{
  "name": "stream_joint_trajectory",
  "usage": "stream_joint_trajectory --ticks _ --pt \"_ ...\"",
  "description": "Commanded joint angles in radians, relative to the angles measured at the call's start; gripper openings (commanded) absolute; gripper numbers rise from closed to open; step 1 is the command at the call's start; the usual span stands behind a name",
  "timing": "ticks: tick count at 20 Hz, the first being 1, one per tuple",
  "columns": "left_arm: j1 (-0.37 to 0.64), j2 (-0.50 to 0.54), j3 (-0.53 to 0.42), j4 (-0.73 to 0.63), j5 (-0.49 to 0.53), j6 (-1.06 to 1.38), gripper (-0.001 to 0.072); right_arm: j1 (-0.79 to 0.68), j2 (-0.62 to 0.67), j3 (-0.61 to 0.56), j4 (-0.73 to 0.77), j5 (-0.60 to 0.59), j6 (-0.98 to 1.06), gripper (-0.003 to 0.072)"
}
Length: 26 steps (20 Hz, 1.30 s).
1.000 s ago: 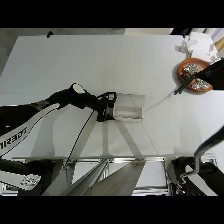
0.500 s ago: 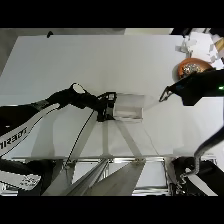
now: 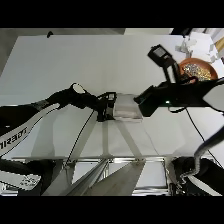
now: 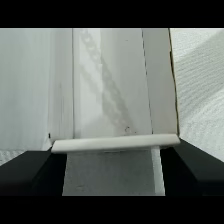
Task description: Fold the box and place the chain.
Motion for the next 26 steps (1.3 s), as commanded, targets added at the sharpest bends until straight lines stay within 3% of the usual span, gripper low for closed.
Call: stream_joint_trajectory --ticks 1,7,15,22,24,25,26 --pt "0.001 0.0 0.0 0.0 0.0 0.0 0.0251 0.066 -0.089 -0.036 0.0 -0.107 0.0 0.0015" --pt "0.001 0.0 0.0 0.0 0.0 0.0 0.0251 0.067 -0.232 -0.055 -0.001 -0.134 0.002 0.0015" --pt "0.001 0.0 0.0 0.0 0.0 0.0 0.0251 0.068 -0.318 -0.15 0.021 -0.249 0.003 0.0016" --pt "0.001 0.0 0.0 0.0 0.0 0.0 0.0251 0.105 -0.367 -0.156 0.023 -0.29 0.002 0.0022" --pt "0.0 0.0 0.0 0.0 0.0 0.0 0.0251 0.105 -0.355 -0.156 0.021 -0.289 0.002 0.0205" --pt "0.001 0.0 0.0 0.0 0.0 0.0 0.0251 0.105 -0.34 -0.156 0.02 -0.29 0.002 0.0251" --pt "0.001 0.0 0.0 0.0 0.0 0.0 0.0251 0.105 -0.316 -0.156 0.018 -0.291 0.002 0.0251"
